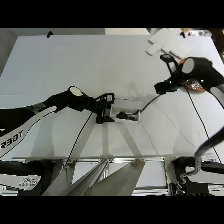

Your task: Fold the box and place the chain.

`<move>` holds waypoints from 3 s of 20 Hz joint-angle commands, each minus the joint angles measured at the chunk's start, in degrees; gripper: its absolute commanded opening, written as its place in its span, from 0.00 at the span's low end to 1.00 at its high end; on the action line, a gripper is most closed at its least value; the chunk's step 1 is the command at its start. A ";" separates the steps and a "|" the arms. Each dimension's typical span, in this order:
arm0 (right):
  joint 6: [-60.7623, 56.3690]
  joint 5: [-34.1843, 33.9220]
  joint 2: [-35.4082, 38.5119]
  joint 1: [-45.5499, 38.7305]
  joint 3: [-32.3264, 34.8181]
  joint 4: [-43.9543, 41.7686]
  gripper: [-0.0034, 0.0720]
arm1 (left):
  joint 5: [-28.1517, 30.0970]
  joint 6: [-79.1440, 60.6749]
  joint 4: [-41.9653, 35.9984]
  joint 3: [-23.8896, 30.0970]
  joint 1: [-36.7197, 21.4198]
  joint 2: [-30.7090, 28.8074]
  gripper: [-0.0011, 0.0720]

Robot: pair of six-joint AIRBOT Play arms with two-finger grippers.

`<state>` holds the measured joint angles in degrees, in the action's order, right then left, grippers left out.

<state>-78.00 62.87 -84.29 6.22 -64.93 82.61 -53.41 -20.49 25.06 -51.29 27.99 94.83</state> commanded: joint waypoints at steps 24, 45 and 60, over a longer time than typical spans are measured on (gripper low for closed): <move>0.37 -3.04 -7.56 -0.09 -0.04 0.76 0.07 | 0.02 -0.02 0.02 0.00 0.02 -0.02 0.15; 6.51 0.68 39.60 9.88 13.97 -14.32 0.07 | 0.00 -0.02 0.02 0.00 0.02 -0.02 0.15; 12.41 -10.73 42.05 21.00 13.99 -30.51 0.07 | 0.02 -0.02 0.02 0.00 0.02 -0.02 0.15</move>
<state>-65.89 55.79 -42.06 25.02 -50.96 53.30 -53.41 -20.49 25.08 -51.29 27.99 94.83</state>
